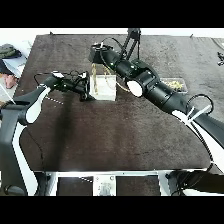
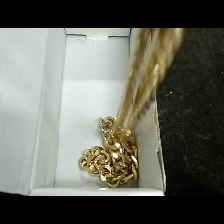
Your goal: Fold the box and place the chain.
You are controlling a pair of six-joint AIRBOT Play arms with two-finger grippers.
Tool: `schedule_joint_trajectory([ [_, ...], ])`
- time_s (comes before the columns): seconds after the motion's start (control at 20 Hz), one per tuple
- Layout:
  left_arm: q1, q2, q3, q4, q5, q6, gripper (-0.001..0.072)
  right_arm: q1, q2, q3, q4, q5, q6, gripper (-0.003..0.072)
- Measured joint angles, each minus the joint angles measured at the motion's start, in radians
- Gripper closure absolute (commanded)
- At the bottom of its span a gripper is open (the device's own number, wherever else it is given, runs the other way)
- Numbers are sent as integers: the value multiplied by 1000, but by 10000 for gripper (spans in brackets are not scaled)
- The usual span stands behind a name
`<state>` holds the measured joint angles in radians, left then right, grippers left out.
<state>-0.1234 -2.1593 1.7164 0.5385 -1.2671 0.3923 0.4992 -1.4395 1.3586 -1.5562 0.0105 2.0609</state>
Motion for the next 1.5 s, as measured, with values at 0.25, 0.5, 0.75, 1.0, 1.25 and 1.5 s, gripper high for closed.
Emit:
schedule_joint_trajectory([
  [0.25,0,0,0,0,0,0,355,-2,0,9,-4,21,0,701],
  [0.5,0,0,0,0,0,0,355,5,0,76,-2,1,3,701],
  [0.75,0,0,0,0,0,0,355,10,0,103,0,-22,3,701],
  [1.0,0,0,0,0,0,0,355,12,0,105,-8,6,-1,701],
  [1.25,0,0,0,0,0,0,355,6,0,64,-27,101,-20,701],
  [1.5,0,0,0,0,0,0,355,-19,-18,-38,-34,166,-24,493],
])
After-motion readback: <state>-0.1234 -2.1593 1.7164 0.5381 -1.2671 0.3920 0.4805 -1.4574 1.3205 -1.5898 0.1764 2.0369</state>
